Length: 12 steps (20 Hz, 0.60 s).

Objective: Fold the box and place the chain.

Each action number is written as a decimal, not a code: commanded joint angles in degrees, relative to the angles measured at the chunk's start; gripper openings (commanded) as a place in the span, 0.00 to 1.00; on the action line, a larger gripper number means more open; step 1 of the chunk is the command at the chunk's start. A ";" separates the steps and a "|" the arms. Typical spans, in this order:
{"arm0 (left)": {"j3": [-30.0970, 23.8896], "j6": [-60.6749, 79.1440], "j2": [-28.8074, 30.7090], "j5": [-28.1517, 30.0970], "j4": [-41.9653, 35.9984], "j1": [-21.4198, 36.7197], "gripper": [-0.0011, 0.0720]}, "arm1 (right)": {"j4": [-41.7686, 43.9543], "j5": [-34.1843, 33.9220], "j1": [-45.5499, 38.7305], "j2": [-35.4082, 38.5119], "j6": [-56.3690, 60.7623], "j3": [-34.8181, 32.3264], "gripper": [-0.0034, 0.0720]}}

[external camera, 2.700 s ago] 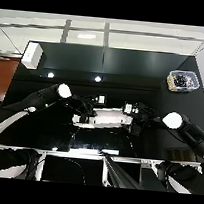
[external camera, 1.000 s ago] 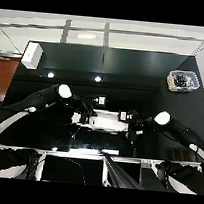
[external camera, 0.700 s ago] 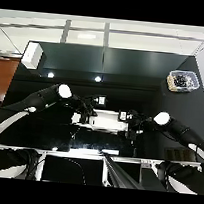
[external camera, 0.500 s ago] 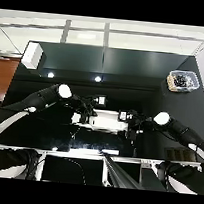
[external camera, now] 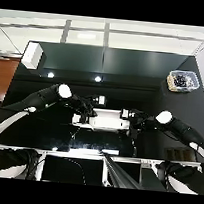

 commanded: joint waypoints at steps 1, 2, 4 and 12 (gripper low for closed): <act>0.07 0.07 0.00 0.15 -0.02 0.02 0.05 | 0.57 1.20 -0.44 0.00 -1.81 -0.02 0.98; 0.07 0.04 0.00 0.15 -0.02 0.02 0.05 | 0.59 1.05 -0.44 0.00 -2.01 -0.02 0.98; 0.07 0.04 0.00 0.15 -0.02 0.02 0.05 | 2.58 1.09 -0.44 0.00 -4.22 0.00 0.98; 0.07 0.04 0.00 0.13 -0.04 0.02 0.05 | 4.17 1.55 -0.02 0.00 -5.40 -0.02 0.98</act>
